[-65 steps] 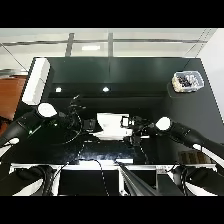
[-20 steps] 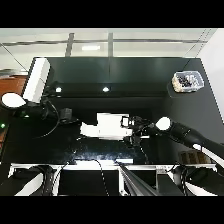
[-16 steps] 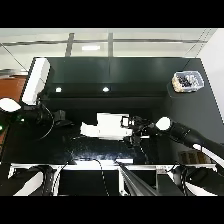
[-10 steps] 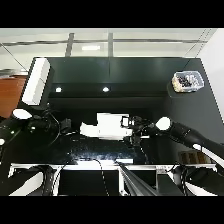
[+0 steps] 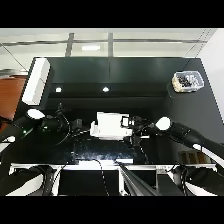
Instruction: Fold the box and place the chain.
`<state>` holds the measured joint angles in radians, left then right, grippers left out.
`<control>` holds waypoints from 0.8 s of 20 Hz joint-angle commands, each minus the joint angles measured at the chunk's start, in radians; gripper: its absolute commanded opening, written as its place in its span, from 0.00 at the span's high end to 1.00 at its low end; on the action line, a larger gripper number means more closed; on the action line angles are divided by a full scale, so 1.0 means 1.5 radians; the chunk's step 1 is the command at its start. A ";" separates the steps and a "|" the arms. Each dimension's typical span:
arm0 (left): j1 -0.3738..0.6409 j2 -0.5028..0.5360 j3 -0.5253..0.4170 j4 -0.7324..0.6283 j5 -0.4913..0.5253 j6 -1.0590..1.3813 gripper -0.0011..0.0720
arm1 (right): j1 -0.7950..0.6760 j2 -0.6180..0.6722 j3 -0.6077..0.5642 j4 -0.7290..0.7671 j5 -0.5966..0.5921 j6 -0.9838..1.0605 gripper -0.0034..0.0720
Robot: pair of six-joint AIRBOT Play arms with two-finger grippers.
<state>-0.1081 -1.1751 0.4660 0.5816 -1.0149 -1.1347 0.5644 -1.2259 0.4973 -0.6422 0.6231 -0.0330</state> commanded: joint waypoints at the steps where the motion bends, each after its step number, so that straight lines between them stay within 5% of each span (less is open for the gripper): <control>1: -0.011 0.023 0.024 -0.019 -0.031 0.003 0.28 | 0.000 -0.001 0.000 0.000 0.000 0.000 0.40; 16: -0.157 0.033 0.044 -0.056 0.046 -0.073 0.31 | 0.000 -0.001 0.000 0.000 0.000 0.000 0.40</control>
